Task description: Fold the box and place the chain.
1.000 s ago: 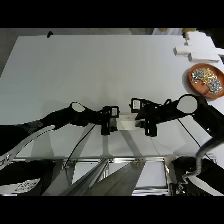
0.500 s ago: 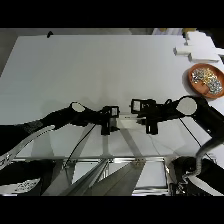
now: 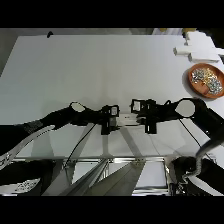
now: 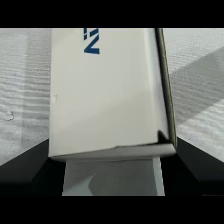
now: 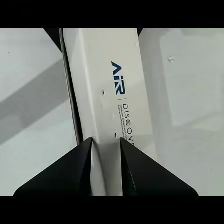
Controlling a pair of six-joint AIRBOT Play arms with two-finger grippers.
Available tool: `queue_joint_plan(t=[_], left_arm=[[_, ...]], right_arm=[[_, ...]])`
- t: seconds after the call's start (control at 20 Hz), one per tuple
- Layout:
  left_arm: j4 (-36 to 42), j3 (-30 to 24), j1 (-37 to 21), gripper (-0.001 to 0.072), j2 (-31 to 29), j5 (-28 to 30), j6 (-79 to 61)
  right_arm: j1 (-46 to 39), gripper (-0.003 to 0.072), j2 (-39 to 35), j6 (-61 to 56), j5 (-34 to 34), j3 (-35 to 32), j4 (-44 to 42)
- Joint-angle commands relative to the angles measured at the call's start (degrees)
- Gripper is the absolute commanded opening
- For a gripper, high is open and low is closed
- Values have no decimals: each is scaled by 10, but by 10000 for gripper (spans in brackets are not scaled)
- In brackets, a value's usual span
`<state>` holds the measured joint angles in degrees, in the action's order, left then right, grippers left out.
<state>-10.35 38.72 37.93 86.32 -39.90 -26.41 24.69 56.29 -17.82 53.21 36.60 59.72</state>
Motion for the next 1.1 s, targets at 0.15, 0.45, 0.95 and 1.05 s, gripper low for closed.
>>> queue_joint_plan(t=[0.15,0.45,0.95,1.05], left_arm=[[-2,0,0,32,0,-2,-1],[-2,0,0,32,0,-2,-1],[-2,0,0,32,0,-2,-1],[-2,0,0,32,0,-2,-1]], right_arm=[[0,173,0,-1,-13,-7,-15],[0,281,0,0,37,-27,-20],[0,368,-54,-1,31,-26,-87],[0,287,-49,-1,25,-26,-109]])
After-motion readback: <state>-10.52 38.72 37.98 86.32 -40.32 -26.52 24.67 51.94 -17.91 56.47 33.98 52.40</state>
